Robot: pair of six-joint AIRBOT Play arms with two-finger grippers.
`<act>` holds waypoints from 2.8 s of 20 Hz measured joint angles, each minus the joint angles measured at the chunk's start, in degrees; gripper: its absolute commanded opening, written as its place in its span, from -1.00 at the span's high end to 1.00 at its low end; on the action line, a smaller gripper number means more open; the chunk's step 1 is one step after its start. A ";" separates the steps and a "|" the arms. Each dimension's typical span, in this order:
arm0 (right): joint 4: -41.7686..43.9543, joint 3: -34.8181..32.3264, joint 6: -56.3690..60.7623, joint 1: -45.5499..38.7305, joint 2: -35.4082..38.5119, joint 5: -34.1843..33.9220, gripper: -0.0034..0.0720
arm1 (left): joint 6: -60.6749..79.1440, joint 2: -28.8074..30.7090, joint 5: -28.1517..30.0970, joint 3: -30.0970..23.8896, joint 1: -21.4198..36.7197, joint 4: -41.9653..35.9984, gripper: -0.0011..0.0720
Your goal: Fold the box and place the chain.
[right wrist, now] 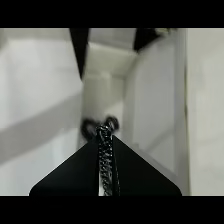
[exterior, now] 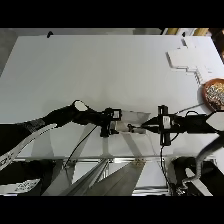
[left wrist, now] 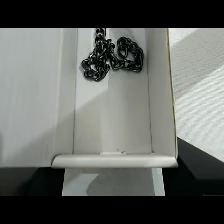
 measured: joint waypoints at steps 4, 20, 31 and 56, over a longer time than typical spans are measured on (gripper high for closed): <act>5.95 0.00 0.87 7.61 0.57 -5.57 0.87 | 0.02 0.00 0.02 0.00 0.00 0.00 -0.10; 0.26 2.12 17.07 17.07 -8.00 -23.80 0.29 | 0.02 0.00 0.02 0.00 0.00 0.02 -0.10; -22.01 8.09 12.50 -1.92 -5.46 1.01 0.32 | 0.00 0.00 0.00 0.00 0.00 0.02 -0.10; -32.98 4.59 6.27 -6.16 -26.14 -8.85 0.50 | 0.00 0.00 0.00 0.00 0.00 0.02 -0.10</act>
